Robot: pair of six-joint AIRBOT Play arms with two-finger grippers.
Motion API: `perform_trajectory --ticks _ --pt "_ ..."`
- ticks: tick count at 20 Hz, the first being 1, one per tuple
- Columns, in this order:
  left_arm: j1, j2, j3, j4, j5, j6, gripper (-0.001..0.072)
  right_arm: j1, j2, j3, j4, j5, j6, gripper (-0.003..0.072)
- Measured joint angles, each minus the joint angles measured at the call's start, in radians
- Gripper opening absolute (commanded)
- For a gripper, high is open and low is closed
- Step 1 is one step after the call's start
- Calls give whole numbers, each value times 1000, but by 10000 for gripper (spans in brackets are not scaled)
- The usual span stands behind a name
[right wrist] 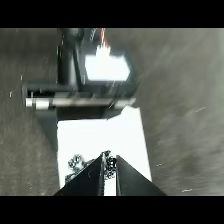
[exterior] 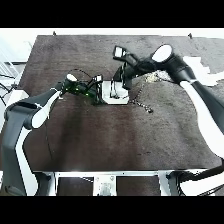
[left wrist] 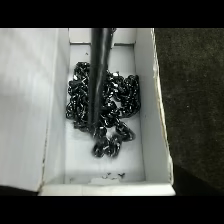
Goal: Fold the box and place the chain.
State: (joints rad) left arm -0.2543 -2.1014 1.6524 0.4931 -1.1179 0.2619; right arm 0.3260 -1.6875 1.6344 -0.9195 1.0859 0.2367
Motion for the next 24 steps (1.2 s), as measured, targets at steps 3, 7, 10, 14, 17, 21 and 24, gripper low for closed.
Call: perform_trajectory --ticks 3,7,10,14,17,21,24 --pt "0 0 0 0 0 0 389 -11 -54 0 -24 34 6 511" --pt "0 0 0 0 0 0 388 -93 -32 0 -64 105 32 510" --pt "0 0 0 0 0 0 388 -186 -15 -8 -79 192 65 394" --pt "0 0 0 0 0 0 388 -262 -13 -79 -85 225 79 471" --pt "0 0 0 0 0 0 389 -282 -27 -143 -90 210 58 471" --pt "0 0 0 0 0 0 388 -290 -58 -198 -107 161 36 470" --pt "0 0 0 0 0 0 388 -288 -89 -212 -117 129 23 470"
